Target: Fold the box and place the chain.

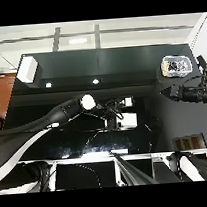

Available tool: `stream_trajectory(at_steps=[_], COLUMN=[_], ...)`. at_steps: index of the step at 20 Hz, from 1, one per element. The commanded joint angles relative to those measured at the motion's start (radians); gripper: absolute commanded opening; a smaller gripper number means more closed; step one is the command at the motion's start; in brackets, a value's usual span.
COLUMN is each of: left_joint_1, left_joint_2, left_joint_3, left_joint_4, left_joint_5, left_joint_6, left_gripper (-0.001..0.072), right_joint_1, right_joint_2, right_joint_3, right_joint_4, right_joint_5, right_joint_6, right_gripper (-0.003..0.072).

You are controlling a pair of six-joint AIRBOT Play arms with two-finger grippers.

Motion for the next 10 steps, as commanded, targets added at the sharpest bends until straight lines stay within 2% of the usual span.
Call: stream_trajectory(at_steps=[1,4,6,7,8,9,10], left_joint_1=[-0.003,-0.025,-0.049,-0.052,-0.048,-0.032,-0.002], left_joint_2=[-0.017,-0.055,-0.075,-0.073,-0.071,-0.069,-0.066], left_joint_3=[0.001,0.001,0.001,0.003,0.012,0.032,0.054], left_joint_4=[0.007,0.02,0.073,0.116,0.158,0.219,0.261], left_joint_5=[0.0,0.019,0.07,0.085,0.06,-0.007,-0.092], left_joint_6=[-0.008,-0.008,-0.066,-0.121,-0.172,-0.231,-0.298], left_gripper=[0.0707,0.0706,0.0702,0.067,0.0547,0.0351,0.0279], right_joint_1=[0.0,0.0,0.0,-0.001,-0.001,-0.003,-0.004], right_joint_2=[0.001,0.001,0.001,0.001,0.001,0.001,0.001], right_joint_3=[0.0,0.0,0.0,0.0,0.0,0.0,0.0], right_joint_4=[0.0,0.0,0.0,0.0,0.0,0.0,0.0], right_joint_5=[-0.001,-0.01,-0.015,-0.017,-0.021,-0.027,-0.034], right_joint_6=[0.0,0.001,0.001,0.001,0.0,0.001,0.001], right_gripper=[0.0044,0.0044,0.0045,0.0045,0.0045,0.0045,0.0044])
